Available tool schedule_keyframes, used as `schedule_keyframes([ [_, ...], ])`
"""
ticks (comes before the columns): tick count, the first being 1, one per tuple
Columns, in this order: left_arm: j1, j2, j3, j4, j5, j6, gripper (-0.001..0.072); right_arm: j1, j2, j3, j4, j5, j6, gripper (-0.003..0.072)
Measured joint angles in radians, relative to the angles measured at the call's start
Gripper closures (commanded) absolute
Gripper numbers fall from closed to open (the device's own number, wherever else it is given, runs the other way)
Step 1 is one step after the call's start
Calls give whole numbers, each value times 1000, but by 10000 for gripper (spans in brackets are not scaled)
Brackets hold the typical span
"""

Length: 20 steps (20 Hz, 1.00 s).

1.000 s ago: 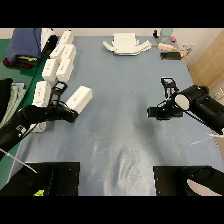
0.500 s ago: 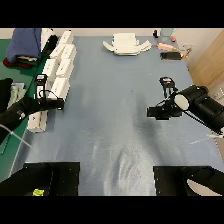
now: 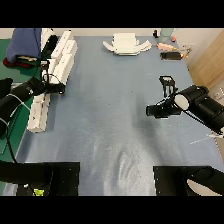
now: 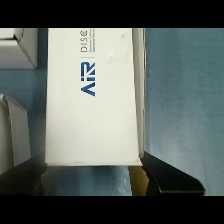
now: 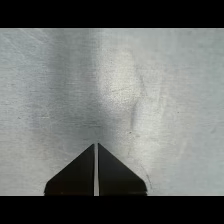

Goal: Fold the box.

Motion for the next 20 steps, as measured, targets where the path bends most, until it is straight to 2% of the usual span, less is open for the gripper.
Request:
schedule_keyframes([
  [4, -6, -113, 124, 0, 4, 0, 242, 0, 0, 0, 0, -15, 0, 646],
  [11, -8, -257, 276, 0, 6, 0, 242, 0, 0, 0, 0, -23, 0, 647],
  [20, -8, -312, 319, 3, 34, 3, 241, -1, 0, 0, 0, -24, 1, 647],
])
